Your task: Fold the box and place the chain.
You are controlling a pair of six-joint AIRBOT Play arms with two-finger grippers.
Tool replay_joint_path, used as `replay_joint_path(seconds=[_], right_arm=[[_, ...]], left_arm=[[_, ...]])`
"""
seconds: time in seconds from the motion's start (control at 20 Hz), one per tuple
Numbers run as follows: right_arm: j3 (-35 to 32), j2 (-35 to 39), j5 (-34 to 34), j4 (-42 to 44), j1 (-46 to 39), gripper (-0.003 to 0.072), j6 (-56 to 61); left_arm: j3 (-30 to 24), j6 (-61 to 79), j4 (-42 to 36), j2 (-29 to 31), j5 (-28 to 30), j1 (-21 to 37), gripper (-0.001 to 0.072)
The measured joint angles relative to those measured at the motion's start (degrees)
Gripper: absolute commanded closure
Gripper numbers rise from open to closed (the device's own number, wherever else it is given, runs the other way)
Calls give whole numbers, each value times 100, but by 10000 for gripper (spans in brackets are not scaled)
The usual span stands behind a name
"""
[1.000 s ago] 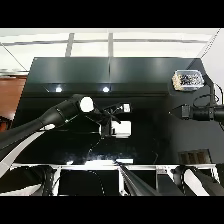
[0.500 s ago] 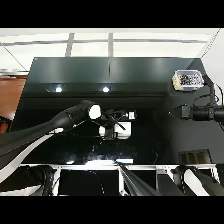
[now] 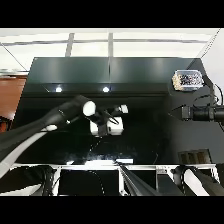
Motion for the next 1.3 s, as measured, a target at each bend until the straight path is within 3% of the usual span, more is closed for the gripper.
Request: replay_joint_path(seconds=[0.25, 0.35, 0.55, 0.75, 1.0, 1.1, 1.3], right_arm=[[0, 0, 0, 11, 0, 677, 28], [0, 0, -2, 31, 0, 677, 46], [0, 0, -17, 109, 0, 677, 92], [0, 0, 4, 179, 0, 677, 262], [-2, 0, -37, 273, 0, 677, 439], [0, 0, -133, 282, 0, 676, 483], [0, 0, -199, 306, 0, 676, 522]], left_arm=[[249, -560, 149, 273, -28, 2155, 547], [444, -839, 157, 236, 232, 3163, 546], [1307, -1325, 170, -437, 483, 4752, 546], [2708, -1707, 190, -1611, 404, 5506, 528], [4273, -1849, 485, -2929, 256, 5694, 517], [4651, -1928, 579, -3263, 140, 5705, 4], [5263, -2238, 656, -3495, -308, 5709, -2]])
